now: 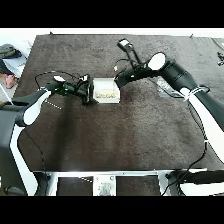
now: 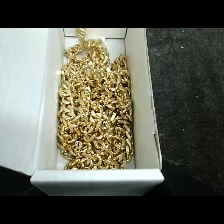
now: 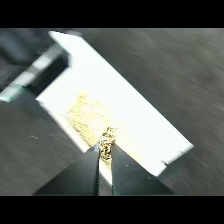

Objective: Fold the box and place the chain.

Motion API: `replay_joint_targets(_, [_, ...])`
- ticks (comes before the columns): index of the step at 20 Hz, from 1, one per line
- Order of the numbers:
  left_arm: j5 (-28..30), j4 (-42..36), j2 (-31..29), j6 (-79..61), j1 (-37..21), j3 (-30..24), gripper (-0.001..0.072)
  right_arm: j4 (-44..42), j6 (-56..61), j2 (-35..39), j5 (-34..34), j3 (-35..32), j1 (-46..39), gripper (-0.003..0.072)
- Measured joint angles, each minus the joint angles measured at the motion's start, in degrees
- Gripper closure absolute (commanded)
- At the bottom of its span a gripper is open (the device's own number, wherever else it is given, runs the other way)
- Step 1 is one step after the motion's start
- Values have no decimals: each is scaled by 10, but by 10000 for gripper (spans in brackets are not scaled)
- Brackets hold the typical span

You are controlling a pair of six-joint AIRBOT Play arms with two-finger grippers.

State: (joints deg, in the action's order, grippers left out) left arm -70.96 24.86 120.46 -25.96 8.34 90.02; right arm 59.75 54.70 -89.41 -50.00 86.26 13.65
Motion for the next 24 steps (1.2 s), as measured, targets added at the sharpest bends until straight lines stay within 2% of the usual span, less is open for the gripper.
replay_joint_targets(6, [0, 0, 0, 0, 0, 0, 303, 45, 5, -3, 75, 0, 24, 338])
replay_joint_targets(7, [0, 0, 0, 0, 0, 0, 303, 56, 5, 0, 91, 0, 24, 506])
replay_joint_targets(8, [0, 0, 0, 0, 0, 0, 303, 64, 5, 4, 110, 0, 24, 557])
replay_joint_targets(11, [0, 0, 0, 0, 0, 0, 303, 54, 0, -2, 131, 12, 11, 554])
replay_joint_targets(16, [0, 0, 0, 0, 0, 0, 303, -102, -87, -80, 32, 97, -62, 573])
replay_joint_targets(19, [0, 0, 0, 0, 0, 0, 303, -146, -113, -132, -22, 147, -94, 572])
replay_joint_targets(24, [0, 0, 0, 0, 0, 0, 303, -168, -137, -199, -117, 197, -110, 571])
